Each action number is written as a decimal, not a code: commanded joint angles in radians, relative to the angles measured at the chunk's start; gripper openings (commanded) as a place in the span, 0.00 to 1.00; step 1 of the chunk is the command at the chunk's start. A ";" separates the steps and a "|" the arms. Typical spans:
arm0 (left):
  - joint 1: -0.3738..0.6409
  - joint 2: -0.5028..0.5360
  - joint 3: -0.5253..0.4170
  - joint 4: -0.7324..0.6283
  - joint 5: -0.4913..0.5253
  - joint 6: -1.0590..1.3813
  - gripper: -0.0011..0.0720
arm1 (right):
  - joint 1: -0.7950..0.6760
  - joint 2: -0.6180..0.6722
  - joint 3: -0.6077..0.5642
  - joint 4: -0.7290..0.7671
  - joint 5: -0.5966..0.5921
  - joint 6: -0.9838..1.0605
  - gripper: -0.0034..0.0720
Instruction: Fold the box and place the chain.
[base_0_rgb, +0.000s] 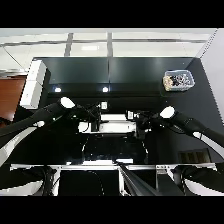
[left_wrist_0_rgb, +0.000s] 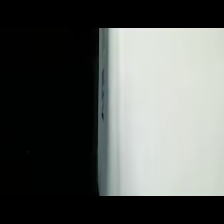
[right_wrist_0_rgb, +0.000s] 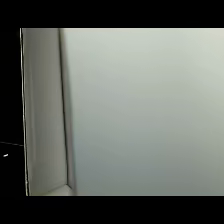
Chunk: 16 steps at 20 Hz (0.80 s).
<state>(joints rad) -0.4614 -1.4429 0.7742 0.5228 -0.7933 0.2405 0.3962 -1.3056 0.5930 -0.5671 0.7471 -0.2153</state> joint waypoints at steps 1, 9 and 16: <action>0.000 -0.001 0.001 0.000 0.001 -0.001 0.05 | 0.005 -0.002 0.002 -0.014 -0.011 0.013 0.95; 0.000 -0.001 0.001 -0.001 0.000 -0.001 0.05 | 0.005 -0.002 0.002 -0.014 -0.010 0.013 0.71; 0.015 0.080 0.002 0.126 -0.002 -0.243 0.79 | 0.005 -0.002 0.001 -0.014 -0.010 0.013 0.46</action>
<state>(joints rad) -0.4541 -1.4090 0.7757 0.5587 -0.7937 0.1364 0.4004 -1.3071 0.5941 -0.5812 0.7387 -0.2028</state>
